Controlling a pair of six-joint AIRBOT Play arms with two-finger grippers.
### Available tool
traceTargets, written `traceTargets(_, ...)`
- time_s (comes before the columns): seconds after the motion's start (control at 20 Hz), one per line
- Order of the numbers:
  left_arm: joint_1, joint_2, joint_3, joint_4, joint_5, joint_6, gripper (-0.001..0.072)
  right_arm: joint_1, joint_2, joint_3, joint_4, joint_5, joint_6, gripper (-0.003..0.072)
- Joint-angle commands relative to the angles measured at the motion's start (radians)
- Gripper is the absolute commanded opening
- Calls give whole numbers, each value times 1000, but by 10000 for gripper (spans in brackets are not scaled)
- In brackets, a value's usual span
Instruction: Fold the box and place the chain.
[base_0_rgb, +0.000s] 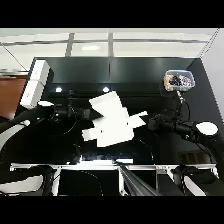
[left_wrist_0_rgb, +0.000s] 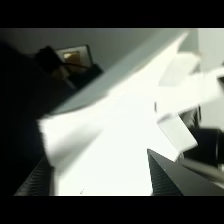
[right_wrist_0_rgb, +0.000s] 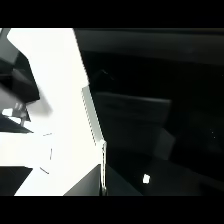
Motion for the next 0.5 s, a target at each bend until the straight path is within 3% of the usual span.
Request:
traceTargets(0.0, -10, -55, 36, 47, -138, 174, 526, 4, 1, 0, 0, -2, 3, 11)
traceTargets(0.15, -9, -55, 72, 155, -139, 184, 331, 4, 1, 0, -14, -2, 1, 11)
traceTargets(0.25, -14, -56, 89, 195, -140, 190, 312, 4, 1, 0, -32, 3, 1, 12)
traceTargets(0.3, -20, -56, 95, 198, -140, 205, 162, 4, 1, 0, -32, 4, 1, 12)
traceTargets(0.4, -32, -56, 114, 225, -136, 240, 31, 4, 1, 0, -41, 4, 2, 12)
traceTargets(0.45, -36, -56, 129, 251, -138, 241, 28, 1, 1, 4, -64, 8, 9, 15)
